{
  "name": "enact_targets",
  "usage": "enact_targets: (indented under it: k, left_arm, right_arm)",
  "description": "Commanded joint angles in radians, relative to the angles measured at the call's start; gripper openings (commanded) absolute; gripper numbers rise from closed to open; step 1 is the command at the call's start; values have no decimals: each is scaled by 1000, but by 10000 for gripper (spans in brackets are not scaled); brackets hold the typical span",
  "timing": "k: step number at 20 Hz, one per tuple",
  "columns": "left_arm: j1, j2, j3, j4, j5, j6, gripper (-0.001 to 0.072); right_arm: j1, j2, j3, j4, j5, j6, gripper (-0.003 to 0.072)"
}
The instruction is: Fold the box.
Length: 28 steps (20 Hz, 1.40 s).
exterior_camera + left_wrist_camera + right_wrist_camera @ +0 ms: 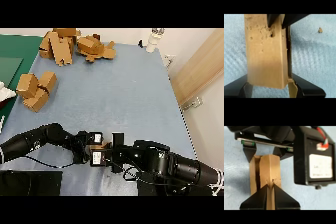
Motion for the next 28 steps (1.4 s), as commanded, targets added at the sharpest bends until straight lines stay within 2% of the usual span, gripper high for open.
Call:
enact_targets:
  k: [1, 5, 6, 7, 9, 12, 14, 17, 18, 19, 21, 22, 24, 26, 27, 28]
  left_arm:
    - [0, -1, -1, 0, 2, -1, 510]
    - [0, -1, -1, 0, 1, -1, 510]
    - [0, -1, -1, 0, 2, -1, 509]
    - [0, -1, -1, 0, 2, -1, 510]
    - [0, -1, -1, 0, 1, -1, 509]
    - [0, -1, -1, 0, 2, -1, 510]
    - [0, -1, -1, 0, 2, 0, 509]
    - [0, -1, -1, 0, 2, 0, 510]
    - [0, 0, -1, 0, 2, 0, 510]
    - [0, -1, -1, 0, 3, 0, 510]
    - [0, -1, -1, 0, 2, 0, 509]
    - [0, -1, -1, 0, 3, 0, 510]
    - [0, -1, -1, 0, 10, 0, 510]
    - [0, -1, -1, 0, 39, 0, 510]
    - [0, -1, -1, 0, 55, -1, 510]
    - [0, -1, -1, 0, 68, -1, 510]
  right_arm:
    - [0, -24, 3, 11, 22, 0, 126]
    - [0, -53, 3, 71, 24, 0, 126]
    - [0, -51, 3, 93, 28, 0, 151]
    - [0, -49, 3, 122, 34, 0, 250]
    - [0, -51, 3, 184, 63, 0, 256]
    - [0, -42, 5, 198, 101, 14, 256]
    - [0, -6, 29, 198, 120, 113, 256]
    - [-2, 84, 100, 167, 143, 425, 224]
    - [-6, 124, 110, 130, 145, 613, 78]
    - [-14, 162, 108, 72, 171, 843, 3]
    - [-22, 226, 82, -51, 275, 1271, 1]
    - [-22, 256, 53, -66, 306, 1450, 2]
    - [-22, 293, -29, -10, 232, 1681, 0]
    - [-22, 292, -120, 90, -18, 1790, -1]
    - [-22, 283, -165, 146, -189, 1794, -1]
    - [-22, 268, -201, 191, -307, 1794, -1]
